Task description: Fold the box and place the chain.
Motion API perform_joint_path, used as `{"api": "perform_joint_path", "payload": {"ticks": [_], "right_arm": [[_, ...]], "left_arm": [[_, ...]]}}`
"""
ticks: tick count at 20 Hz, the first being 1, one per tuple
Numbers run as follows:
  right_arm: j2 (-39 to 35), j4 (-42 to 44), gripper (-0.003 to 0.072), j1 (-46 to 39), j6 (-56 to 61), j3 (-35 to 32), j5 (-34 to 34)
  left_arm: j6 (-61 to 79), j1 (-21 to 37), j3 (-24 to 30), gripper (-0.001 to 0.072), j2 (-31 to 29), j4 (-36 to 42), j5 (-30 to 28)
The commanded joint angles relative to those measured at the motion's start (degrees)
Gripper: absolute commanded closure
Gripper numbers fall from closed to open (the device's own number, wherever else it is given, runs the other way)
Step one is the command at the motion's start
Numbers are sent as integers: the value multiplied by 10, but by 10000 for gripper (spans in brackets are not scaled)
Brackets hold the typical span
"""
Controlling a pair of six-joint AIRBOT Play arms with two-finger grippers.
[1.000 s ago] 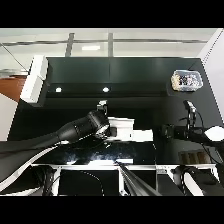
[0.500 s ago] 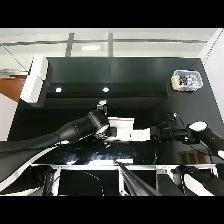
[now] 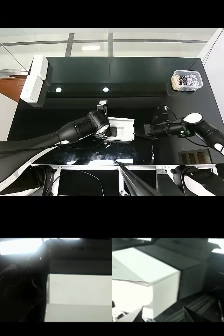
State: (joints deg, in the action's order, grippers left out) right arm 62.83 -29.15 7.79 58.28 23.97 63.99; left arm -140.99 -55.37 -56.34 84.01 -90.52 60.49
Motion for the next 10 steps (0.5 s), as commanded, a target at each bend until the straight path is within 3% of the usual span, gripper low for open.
{"api": "perform_joint_path", "payload": {"ticks": [1,4,5,10], "right_arm": [[1,0,107,76,20,19,-54],[1,-30,118,139,65,35,-110],[1,-57,158,155,92,42,-124],[1,-241,158,211,301,85,-143]], "left_arm": [[0,0,0,682,0,0,0],[0,0,0,682,0,0,0],[0,0,0,682,0,0,0],[0,0,0,682,0,0,0]]}}
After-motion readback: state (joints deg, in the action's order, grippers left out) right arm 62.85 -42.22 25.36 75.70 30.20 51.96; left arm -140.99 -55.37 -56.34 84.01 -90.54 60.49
